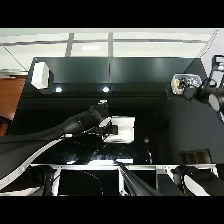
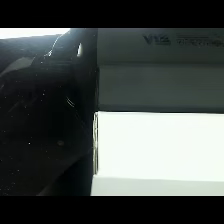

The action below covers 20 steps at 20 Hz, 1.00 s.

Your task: Fold the box and place the chain.

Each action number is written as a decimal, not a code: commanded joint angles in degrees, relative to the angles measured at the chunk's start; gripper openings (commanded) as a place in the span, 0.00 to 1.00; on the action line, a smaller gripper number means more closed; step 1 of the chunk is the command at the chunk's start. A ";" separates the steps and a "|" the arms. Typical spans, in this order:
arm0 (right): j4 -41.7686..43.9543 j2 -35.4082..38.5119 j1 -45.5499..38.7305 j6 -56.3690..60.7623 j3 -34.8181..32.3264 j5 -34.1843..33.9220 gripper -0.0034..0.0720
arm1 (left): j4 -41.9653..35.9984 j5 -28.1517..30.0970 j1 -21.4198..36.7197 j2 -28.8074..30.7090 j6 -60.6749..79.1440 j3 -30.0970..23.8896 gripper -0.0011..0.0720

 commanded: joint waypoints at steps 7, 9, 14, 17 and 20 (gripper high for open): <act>27.15 -38.42 -13.64 -25.92 32.30 -1.09 0.99 | -0.04 0.00 0.02 -0.02 0.00 0.02 0.05; 27.85 -42.12 -13.70 -25.81 36.13 0.90 0.98 | -0.07 -0.04 0.02 -0.02 0.00 0.02 0.05; 27.82 -44.85 -13.92 -25.57 37.05 2.43 0.67 | -0.09 -0.04 0.02 -0.02 0.00 0.02 0.05; 27.80 -45.20 -13.94 -25.62 37.05 5.03 0.67 | -0.07 -0.04 0.02 -0.02 0.00 0.02 0.05; 27.85 -45.18 -14.19 -25.62 37.38 7.72 0.67 | -0.09 -0.04 0.02 -0.02 0.00 0.02 0.05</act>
